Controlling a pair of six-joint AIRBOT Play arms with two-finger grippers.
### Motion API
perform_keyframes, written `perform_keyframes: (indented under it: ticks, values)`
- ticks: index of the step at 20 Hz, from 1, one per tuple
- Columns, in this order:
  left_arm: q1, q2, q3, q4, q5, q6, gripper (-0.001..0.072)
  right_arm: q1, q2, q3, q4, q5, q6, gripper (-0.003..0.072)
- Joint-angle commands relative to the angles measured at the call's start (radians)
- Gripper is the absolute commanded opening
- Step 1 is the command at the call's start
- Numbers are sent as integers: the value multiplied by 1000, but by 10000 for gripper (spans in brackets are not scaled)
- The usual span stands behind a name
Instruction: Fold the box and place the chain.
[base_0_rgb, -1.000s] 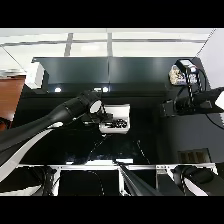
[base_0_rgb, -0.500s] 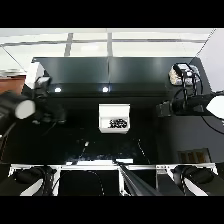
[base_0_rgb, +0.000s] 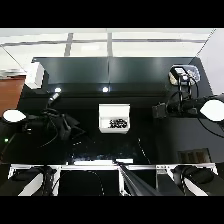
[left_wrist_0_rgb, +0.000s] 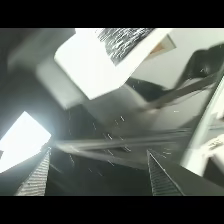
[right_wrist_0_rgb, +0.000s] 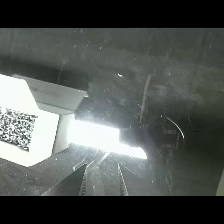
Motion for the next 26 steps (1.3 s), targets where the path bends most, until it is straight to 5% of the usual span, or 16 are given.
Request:
perform_keyframes:
  ticks: [1,4,11,16,26]
  values:
    - [-113,-42,-17,-96,163,509,715,1,0,-5,6,-5,0,239]
    - [-201,-77,21,-59,266,628,715,1,0,-5,5,-5,7,239]
    - [-228,-327,183,41,213,661,715,1,0,-5,5,-9,6,239]
    - [-253,-381,187,-68,244,653,716,1,0,-5,5,-16,7,239]
    - [-289,-391,187,-71,251,653,715,1,0,-5,5,-45,6,239]
